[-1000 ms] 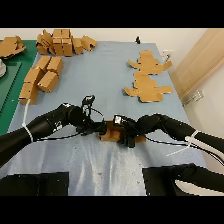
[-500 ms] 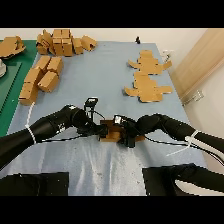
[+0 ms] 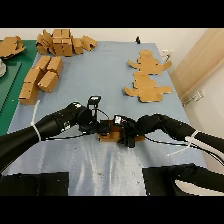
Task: Fold the box.
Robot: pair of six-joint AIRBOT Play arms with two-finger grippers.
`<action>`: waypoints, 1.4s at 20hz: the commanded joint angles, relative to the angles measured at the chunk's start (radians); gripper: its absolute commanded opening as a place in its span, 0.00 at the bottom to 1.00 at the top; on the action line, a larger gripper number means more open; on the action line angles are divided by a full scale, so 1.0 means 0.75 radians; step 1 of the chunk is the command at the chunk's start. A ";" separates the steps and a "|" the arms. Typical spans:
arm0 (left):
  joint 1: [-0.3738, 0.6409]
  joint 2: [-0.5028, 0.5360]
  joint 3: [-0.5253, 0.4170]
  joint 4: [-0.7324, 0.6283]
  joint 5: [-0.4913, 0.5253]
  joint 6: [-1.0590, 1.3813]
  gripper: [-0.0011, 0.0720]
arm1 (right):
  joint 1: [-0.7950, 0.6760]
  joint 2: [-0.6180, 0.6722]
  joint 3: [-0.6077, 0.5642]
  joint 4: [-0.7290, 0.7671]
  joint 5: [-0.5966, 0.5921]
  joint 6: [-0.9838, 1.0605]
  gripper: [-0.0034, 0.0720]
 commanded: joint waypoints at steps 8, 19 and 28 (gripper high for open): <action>-0.113 -0.229 0.247 0.236 -0.237 -0.280 0.79 | 0.001 -0.001 0.002 0.001 0.000 0.000 0.84; -0.203 -0.295 0.291 0.270 -0.300 -0.449 0.17 | 0.001 -0.001 0.002 0.001 0.000 0.000 0.84; -0.203 -0.292 0.292 0.269 -0.298 -0.478 0.03 | 0.001 -0.001 0.002 0.001 0.000 0.000 0.84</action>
